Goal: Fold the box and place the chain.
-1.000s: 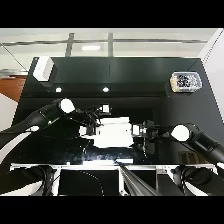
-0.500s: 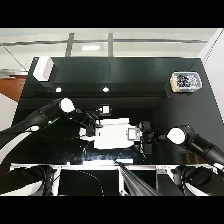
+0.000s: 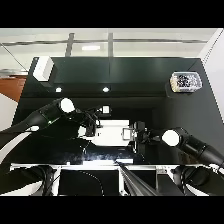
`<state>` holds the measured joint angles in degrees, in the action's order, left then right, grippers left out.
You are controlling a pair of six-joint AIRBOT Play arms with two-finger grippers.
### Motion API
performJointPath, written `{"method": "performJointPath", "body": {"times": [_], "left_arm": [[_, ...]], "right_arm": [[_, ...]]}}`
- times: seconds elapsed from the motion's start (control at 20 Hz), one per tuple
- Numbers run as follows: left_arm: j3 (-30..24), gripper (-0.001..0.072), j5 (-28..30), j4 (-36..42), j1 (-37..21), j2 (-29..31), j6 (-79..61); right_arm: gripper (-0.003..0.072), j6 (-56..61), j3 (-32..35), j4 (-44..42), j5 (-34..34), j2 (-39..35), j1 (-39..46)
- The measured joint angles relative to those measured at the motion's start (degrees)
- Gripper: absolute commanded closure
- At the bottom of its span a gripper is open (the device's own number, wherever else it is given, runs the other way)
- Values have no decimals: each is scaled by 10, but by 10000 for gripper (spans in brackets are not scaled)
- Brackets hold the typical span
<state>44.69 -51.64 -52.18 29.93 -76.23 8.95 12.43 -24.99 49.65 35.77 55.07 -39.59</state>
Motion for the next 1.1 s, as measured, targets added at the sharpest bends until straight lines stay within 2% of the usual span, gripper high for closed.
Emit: {"method": "performJointPath", "body": {"times": [0.8, 1.1], "left_arm": [[2, 680, 2, -9, 0, 8, 1], [2, 681, 5, -27, 1, 9, 0]], "right_arm": [[-23, 52, -21, 15, -21, -11, 39], [-22, -9, -21, -32, -28, 12, 38]]}}
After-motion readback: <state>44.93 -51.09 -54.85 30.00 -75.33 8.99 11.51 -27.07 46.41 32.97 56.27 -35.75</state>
